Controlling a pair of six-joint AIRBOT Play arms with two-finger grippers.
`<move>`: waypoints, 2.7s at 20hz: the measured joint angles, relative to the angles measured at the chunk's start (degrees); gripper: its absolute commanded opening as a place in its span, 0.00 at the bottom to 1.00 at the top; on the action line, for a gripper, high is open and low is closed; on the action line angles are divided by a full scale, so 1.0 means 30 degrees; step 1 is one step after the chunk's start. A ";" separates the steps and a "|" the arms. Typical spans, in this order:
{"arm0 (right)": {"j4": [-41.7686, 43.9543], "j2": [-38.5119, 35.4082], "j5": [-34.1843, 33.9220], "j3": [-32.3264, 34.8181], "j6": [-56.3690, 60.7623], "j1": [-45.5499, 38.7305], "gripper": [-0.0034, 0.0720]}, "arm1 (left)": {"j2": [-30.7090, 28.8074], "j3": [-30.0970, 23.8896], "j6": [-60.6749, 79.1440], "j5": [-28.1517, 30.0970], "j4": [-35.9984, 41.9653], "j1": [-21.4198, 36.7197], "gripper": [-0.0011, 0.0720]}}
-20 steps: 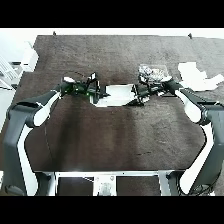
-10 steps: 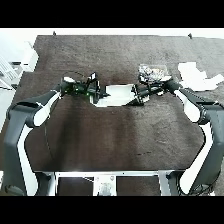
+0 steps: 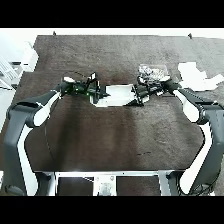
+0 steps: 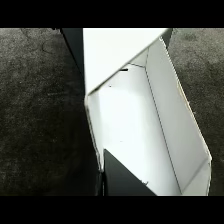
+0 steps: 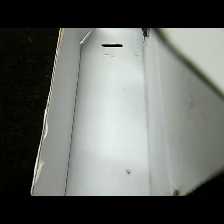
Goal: Fold the box and place the chain.
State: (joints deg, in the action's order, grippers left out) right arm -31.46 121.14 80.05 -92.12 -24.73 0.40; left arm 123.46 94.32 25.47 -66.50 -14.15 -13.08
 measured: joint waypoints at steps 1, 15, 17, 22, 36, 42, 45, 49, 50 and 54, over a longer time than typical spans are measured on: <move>-0.0007 0.0000 -0.0022 0.0000 -0.0022 0.0015 0.89 | 0.0000 0.0000 0.0000 0.0000 0.0007 0.0000 0.04; -0.0036 0.0007 -0.0066 0.0000 -0.0131 0.0051 0.62 | -0.0007 0.0000 0.0007 0.0000 -0.0007 0.0000 0.04; -0.0036 0.0007 -0.0058 0.0000 -0.0131 0.0051 0.62 | 0.0000 0.0000 0.0007 0.0000 -0.0007 0.0000 0.04; -0.0036 0.0007 -0.0044 0.0000 -0.0131 0.0051 0.62 | 0.0000 0.0000 0.0000 0.0000 0.0000 0.0000 0.04; -0.0029 0.0007 -0.0015 0.0000 -0.0124 0.0051 0.62 | 0.0000 0.0000 0.0000 -0.0007 0.0007 0.0000 0.04; -0.0029 0.0015 -0.0015 0.0000 -0.0124 0.0051 0.62 | 0.0000 0.0000 0.0000 -0.0036 0.0007 0.0000 0.04; -0.0029 0.0015 -0.0015 0.0000 -0.0124 0.0051 0.62 | 0.0000 0.0000 -0.0007 -0.0051 0.0015 0.0000 0.39; 0.0000 0.0022 -0.0015 0.0000 -0.0131 0.0058 0.62 | -0.0080 0.0022 -0.0160 -0.0364 0.0539 0.0007 0.75; -0.0007 0.0022 -0.0015 0.0000 -0.0131 0.0058 0.62 | -0.0058 0.0000 -0.0197 -0.0430 0.0525 0.0022 0.75; -0.0022 0.0022 -0.0015 0.0000 -0.0131 0.0058 0.62 | -0.0124 0.0146 -0.0299 -0.1749 0.1078 0.0342 0.75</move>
State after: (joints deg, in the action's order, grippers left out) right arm -31.53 121.21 80.01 -92.12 -25.12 0.58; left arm 123.09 94.76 24.58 -71.75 -10.92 -12.05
